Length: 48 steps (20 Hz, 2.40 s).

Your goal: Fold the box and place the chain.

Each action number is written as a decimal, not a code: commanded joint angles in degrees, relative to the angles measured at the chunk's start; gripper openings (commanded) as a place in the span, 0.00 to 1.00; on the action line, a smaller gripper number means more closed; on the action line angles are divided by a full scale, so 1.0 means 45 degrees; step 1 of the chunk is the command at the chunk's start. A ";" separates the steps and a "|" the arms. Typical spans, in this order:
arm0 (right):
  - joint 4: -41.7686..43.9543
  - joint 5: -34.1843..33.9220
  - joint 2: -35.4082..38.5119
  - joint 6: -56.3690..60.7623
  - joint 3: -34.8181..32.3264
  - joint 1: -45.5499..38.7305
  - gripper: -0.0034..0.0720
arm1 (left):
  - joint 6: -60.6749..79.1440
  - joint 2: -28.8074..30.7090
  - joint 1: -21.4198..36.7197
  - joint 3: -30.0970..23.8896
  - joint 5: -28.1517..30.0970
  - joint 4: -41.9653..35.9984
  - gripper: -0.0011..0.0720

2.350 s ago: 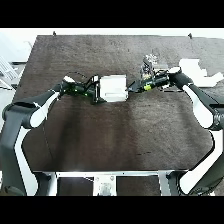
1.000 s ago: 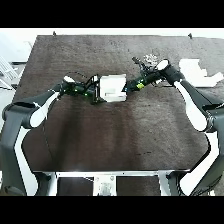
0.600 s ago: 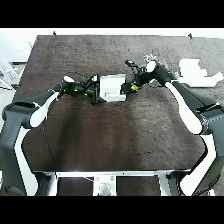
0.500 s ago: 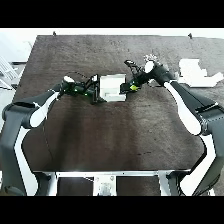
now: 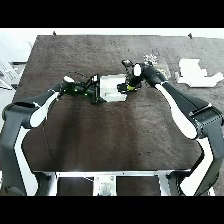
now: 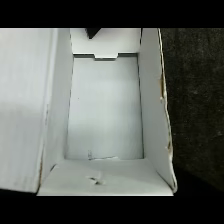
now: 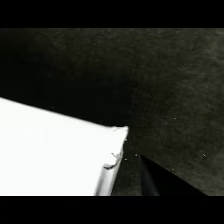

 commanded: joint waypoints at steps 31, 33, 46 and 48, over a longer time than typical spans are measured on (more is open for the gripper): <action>-0.0797 0.0743 -0.0461 0.3060 0.0427 0.0534 0.25 | 0.0000 -0.0005 -0.0005 0.0005 0.0005 0.0005 0.66; -0.0797 0.0743 -0.0452 0.3060 0.0510 0.0525 0.64 | 0.0000 0.0000 -0.0005 0.0005 0.0005 0.0005 0.66; -0.1025 0.1637 0.2132 0.0316 0.1146 0.0374 0.64 | 0.0000 0.0000 -0.0005 0.0005 0.0000 0.0005 0.66; -0.1836 0.1355 0.2550 0.0233 0.1146 -0.0024 0.64 | 0.0000 0.0000 -0.0005 0.0005 0.0000 0.0005 0.66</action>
